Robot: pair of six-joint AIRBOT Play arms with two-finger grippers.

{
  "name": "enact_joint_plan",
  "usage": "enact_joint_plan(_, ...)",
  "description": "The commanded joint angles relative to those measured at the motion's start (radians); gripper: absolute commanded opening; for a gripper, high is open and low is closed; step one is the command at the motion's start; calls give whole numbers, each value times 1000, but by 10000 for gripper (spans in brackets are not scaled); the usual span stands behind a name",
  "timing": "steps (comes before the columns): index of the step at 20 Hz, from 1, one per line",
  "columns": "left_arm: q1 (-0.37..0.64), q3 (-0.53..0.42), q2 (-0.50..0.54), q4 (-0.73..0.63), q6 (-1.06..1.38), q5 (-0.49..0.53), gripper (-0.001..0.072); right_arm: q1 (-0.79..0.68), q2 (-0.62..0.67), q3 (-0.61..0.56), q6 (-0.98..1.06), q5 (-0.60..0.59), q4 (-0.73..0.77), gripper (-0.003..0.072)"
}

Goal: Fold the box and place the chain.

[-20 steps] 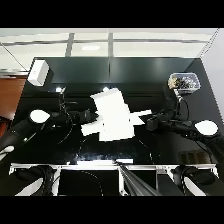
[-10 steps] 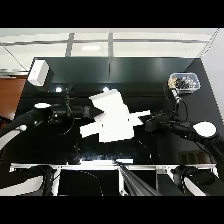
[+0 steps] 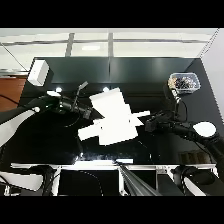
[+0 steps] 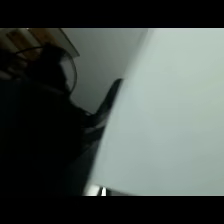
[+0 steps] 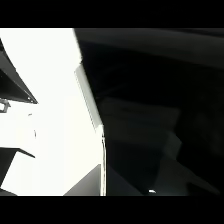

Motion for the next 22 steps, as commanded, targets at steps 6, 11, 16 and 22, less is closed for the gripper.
enact_joint_plan(6, -8, 75, 14, 56, -31, -66, 20, -120, 2, 72, 47, 64, -308, 687)
enact_joint_plan(11, -166, 18, 236, 147, 3, 122, 20, -169, 2, 174, -21, 166, -601, 687)
enact_joint_plan(16, -267, -32, 289, 170, 304, 209, 23, -136, 2, 174, -204, 227, -700, 687)
enact_joint_plan(22, -312, -113, 288, 253, 378, 451, 22, -54, 2, 174, -256, 226, -697, 686)
